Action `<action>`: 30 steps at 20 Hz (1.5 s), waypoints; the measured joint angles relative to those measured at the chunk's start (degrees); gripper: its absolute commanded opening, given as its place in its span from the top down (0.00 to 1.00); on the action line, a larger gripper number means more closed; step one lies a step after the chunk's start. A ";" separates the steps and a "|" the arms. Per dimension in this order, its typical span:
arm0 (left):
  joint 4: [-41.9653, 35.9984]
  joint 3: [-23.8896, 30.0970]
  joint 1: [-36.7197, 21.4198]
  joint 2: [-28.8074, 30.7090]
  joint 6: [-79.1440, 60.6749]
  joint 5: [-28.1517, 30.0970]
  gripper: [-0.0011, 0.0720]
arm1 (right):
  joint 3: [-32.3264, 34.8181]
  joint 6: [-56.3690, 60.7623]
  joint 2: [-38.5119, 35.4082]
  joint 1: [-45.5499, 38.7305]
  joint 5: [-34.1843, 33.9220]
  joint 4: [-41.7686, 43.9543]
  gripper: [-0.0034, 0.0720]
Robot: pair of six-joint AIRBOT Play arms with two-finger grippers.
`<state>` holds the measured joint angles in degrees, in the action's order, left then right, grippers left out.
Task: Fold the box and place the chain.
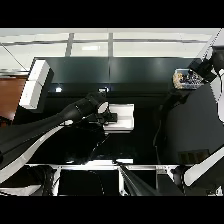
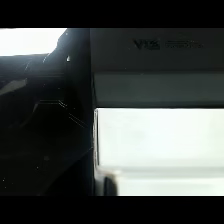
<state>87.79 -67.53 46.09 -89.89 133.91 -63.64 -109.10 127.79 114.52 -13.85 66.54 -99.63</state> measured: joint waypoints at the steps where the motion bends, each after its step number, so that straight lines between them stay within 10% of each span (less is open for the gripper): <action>1: 0.02 0.00 0.00 0.00 0.00 0.00 0.95 | -0.28 0.07 0.66 -0.37 -0.55 0.66 0.16; 6: 0.00 0.00 0.00 0.00 0.00 -0.02 0.95 | -1.03 0.44 2.49 -1.31 -4.24 2.89 0.58; 8: 0.00 0.00 0.00 0.00 0.00 0.00 0.95 | -1.40 0.11 2.73 -1.70 -4.50 3.54 0.94; 16: 0.00 0.02 0.00 0.00 0.00 0.00 0.95 | -7.19 -17.16 -2.93 -2.84 0.94 8.39 0.94; 30: 0.00 0.00 0.00 0.00 0.02 0.07 0.95 | -8.24 -37.22 -38.56 -2.86 8.07 28.92 0.94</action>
<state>87.79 -67.53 46.09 -89.89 133.93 -63.57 -117.34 90.56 75.96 -16.71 74.61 -70.72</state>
